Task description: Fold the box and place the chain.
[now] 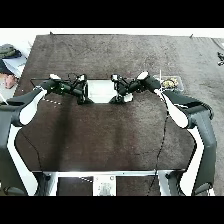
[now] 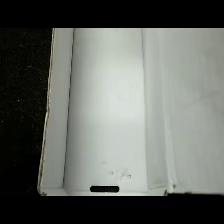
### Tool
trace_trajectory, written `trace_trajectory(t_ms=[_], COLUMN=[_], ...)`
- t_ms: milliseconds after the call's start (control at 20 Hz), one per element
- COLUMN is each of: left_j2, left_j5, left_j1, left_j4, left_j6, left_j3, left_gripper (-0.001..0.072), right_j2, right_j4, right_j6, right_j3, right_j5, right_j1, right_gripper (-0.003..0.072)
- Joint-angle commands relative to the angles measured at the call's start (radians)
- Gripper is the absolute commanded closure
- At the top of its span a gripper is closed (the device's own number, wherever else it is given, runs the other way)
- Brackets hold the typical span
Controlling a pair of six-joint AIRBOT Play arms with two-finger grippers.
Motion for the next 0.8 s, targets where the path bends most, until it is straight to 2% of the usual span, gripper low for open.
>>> trace_trajectory(t_ms=[0, 400, 450, 500, 750], left_j2=[0.0, 0.0, 0.0, 0.0, 0.0], left_j5=[0.003, 0.003, 0.003, 0.003, 0.003], left_j1=[0.0, 0.0, 0.0, 0.0, 0.0], left_j4=[-0.001, -0.001, -0.001, -0.001, -0.001], left_j6=[0.0, 0.0, 0.0, 0.0, 0.0], left_j3=[0.0, 0.0, 0.0, 0.0, 0.0], left_gripper=[0.0243, 0.0243, 0.0243, 0.0242, 0.0242], right_j2=[0.0, 0.002, 0.002, 0.002, 0.018], right_j4=[0.0, 0.005, 0.005, 0.005, -0.036], right_j6=[0.0, 0.001, 0.001, 0.001, 0.001], right_j3=[0.0, 0.0, 0.0, 0.0, 0.0], right_j5=[0.0, 0.009, 0.012, 0.017, 0.047], right_j1=[0.0, 0.0, 0.0, 0.0, -0.001], right_gripper=[0.03, 0.0288, 0.012, 0.0085, 0.0085])
